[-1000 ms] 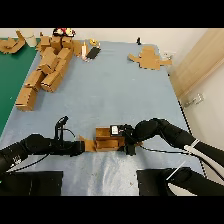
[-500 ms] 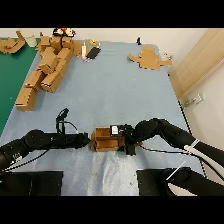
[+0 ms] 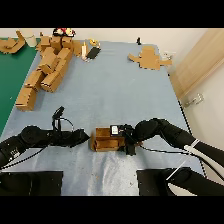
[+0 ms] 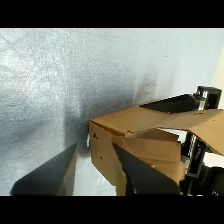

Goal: Fold the box.

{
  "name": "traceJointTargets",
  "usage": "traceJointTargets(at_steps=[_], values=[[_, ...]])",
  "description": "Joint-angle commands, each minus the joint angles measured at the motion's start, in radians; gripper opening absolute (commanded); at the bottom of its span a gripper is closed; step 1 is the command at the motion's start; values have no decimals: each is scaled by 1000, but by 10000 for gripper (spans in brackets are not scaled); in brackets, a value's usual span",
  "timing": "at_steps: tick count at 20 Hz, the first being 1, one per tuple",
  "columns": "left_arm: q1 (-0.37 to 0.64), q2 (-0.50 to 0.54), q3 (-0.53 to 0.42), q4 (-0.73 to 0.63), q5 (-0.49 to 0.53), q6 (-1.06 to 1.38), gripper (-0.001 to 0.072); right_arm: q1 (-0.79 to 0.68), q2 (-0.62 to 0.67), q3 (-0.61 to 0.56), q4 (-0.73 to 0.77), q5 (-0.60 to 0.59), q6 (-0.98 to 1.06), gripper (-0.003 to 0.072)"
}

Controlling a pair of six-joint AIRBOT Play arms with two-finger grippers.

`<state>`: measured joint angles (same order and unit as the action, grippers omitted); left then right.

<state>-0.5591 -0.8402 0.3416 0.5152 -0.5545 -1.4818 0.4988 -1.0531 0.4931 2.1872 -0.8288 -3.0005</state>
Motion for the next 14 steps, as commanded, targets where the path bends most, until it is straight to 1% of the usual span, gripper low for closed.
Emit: traceJointTargets(at_steps=[1,5,6,7,8,11,14], values=[[6,0,0,-10,-32,-9,355,1,1,0,0,0,0,531],[6,0,0,-47,-65,-8,357,1,1,0,0,0,0,532],[6,0,0,-48,-68,-7,368,1,1,0,0,0,0,532],[6,0,0,-48,-69,-7,495,1,1,0,0,0,0,532],[6,0,0,-50,-76,-7,553,1,1,0,0,0,0,532],[5,0,0,-53,-100,-1,554,1,1,0,0,0,0,532],[3,0,0,-98,-129,37,554,1,1,0,0,0,0,532]])
